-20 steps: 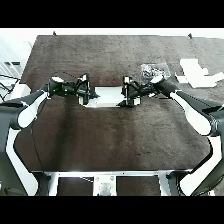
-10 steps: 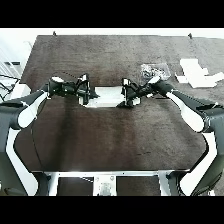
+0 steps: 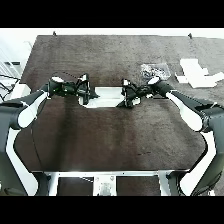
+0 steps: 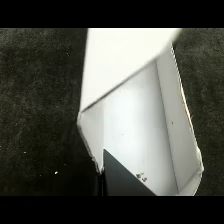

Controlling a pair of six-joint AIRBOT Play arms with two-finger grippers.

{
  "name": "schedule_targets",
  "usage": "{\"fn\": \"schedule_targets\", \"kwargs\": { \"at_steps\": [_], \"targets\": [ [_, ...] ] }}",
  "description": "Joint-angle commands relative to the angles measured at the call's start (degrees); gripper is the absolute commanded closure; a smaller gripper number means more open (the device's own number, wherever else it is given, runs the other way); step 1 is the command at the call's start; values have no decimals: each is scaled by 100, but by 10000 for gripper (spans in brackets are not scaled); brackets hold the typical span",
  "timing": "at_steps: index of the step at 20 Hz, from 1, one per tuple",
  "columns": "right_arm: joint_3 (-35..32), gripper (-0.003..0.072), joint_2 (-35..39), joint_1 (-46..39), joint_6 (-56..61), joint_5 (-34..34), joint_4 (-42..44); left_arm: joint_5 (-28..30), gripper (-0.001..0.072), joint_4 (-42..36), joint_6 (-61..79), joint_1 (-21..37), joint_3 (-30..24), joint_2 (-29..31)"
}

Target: Fold the box and place the chain.

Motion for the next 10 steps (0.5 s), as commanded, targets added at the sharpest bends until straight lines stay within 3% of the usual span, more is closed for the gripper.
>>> {"fn": "schedule_targets", "kwargs": {
  "at_steps": [1, 10],
  "targets": [
    [7, 126, -4, -2, -57, -7, 26, 7, 690, 0, 0, 0, 4, -2],
    [0, 126, -4, -52, -50, -4, 11, 2, 690, 0, 0, -2, 4, -2]
  ]
}}
